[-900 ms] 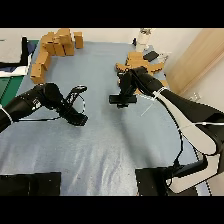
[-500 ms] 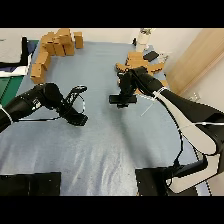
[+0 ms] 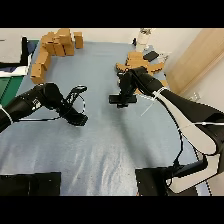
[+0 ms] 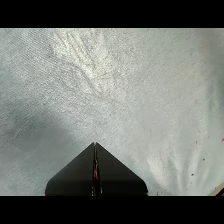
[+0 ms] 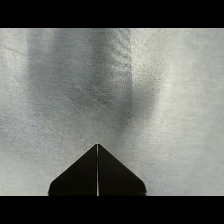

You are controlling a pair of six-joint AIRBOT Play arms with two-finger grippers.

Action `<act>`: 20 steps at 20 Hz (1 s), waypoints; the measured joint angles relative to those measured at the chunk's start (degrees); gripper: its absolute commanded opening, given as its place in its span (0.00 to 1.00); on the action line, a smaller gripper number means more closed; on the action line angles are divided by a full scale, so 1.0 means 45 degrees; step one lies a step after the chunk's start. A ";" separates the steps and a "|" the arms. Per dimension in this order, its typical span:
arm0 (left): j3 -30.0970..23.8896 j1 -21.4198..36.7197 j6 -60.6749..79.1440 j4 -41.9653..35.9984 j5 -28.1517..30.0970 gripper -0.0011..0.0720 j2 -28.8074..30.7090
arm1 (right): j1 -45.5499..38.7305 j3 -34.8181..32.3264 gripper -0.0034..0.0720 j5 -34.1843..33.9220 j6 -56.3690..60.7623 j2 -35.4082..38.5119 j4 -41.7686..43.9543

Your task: Fold the box.

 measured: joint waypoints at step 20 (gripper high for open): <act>0.0000 -0.0015 -0.0005 -0.0005 0.0636 0.03 -0.0097 | -1.1205 0.3434 0.54 0.2283 -0.6674 -0.2273 0.5989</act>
